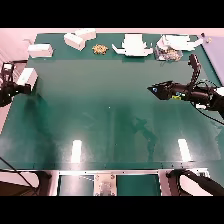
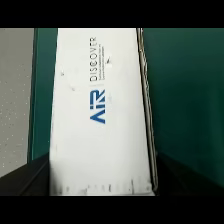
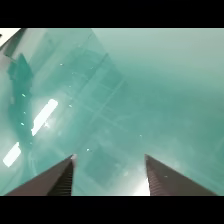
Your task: Fold the box and place the chain.
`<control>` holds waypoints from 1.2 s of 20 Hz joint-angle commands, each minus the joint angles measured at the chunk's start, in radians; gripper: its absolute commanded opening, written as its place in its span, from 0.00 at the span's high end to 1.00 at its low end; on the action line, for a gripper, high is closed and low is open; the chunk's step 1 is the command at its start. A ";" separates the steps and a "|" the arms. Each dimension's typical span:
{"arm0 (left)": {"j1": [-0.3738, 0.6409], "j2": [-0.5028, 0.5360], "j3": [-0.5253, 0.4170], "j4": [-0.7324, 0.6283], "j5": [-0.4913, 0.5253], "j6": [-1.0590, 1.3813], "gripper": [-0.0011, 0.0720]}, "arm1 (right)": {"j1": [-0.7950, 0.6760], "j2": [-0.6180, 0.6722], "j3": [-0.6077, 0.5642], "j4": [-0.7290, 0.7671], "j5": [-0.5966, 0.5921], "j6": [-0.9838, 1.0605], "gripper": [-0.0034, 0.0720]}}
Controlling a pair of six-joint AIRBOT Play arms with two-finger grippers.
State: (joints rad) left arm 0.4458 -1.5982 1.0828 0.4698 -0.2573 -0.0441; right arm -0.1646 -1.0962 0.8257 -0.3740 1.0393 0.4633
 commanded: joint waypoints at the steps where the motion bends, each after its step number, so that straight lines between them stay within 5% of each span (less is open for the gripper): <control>1: 0.001 0.032 0.000 0.006 -0.055 0.028 0.00 | 0.001 0.001 0.000 0.001 0.000 0.001 0.22; 7: 0.000 0.072 0.000 0.005 -0.098 0.018 0.00 | 0.001 0.001 0.001 0.005 0.000 0.001 0.22; 9: 0.000 0.158 0.000 0.008 -0.235 0.000 0.00 | 0.000 0.022 0.000 0.009 -0.003 0.001 0.37; 10: 0.000 0.205 0.000 0.010 -0.301 -0.047 0.11 | 0.000 0.044 0.000 0.013 -0.021 0.001 0.47; 13: 0.000 0.333 0.000 -0.010 -0.567 -0.130 0.96 | 0.000 0.120 0.000 0.014 -0.045 0.001 0.78; 15: -0.003 0.389 -0.005 -0.111 -0.727 -0.150 0.97 | 0.000 0.169 0.000 0.011 -0.059 0.001 0.94; 17: -0.003 0.452 -0.028 -0.198 -0.778 -0.144 0.97 | 0.001 0.220 0.000 -0.005 -0.097 0.001 0.95; 24: -0.003 0.895 -0.447 -0.352 -0.606 0.031 0.97 | 0.001 0.489 -0.168 -0.057 -0.304 -0.005 0.95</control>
State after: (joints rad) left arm 0.4435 -0.8684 0.8001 0.1936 -0.9016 -0.0990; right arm -0.1646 -0.7151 0.7380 -0.4179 0.8444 0.4641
